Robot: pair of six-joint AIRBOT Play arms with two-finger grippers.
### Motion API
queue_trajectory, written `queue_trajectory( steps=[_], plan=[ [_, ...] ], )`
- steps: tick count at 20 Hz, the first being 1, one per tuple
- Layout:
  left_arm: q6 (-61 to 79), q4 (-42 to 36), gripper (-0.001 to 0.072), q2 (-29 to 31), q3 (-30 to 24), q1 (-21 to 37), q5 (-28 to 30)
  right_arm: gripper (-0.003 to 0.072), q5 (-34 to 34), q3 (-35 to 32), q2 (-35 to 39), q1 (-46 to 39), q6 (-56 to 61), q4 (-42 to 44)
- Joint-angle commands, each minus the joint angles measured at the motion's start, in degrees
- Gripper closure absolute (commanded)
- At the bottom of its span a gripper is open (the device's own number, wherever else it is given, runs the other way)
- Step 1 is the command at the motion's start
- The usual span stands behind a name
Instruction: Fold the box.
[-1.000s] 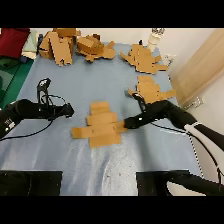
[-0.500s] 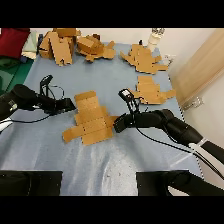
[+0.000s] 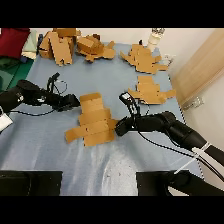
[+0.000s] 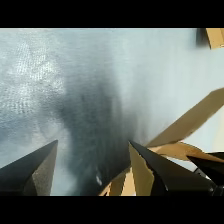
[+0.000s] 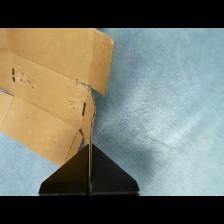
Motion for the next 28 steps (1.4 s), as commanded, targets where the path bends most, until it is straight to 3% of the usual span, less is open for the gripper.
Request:
queue_trajectory(
  steps=[1, 11, 16, 19, 28],
  plan=[
    [0.83, -0.46, 0.0053, -0.44, 0.50, 2.62, -2.51, 0.0683, -0.04, -0.04, 0.09, 0.04, 0.07, -0.17],
    [1.42, 0.46, 0.0053, -0.44, 0.50, 7.76, 0.35, 0.0683, -0.46, -0.04, -0.15, 0.04, 0.07, -0.35],
    [8.90, -0.66, 0.0053, -0.63, 0.48, 6.01, -7.80, 0.0683, -0.44, -0.09, -1.84, 0.07, 0.09, -0.33],
    [14.80, -6.43, 0.0053, -0.61, 0.48, 3.87, -10.82, 0.0683, -0.66, -0.15, -2.54, 0.04, 0.09, -0.31],
    [20.96, -8.35, 0.0053, -4.44, 0.48, -0.24, -13.57, 0.0683, -0.66, -0.15, -2.54, 0.04, 0.07, -0.33]
  ],
)
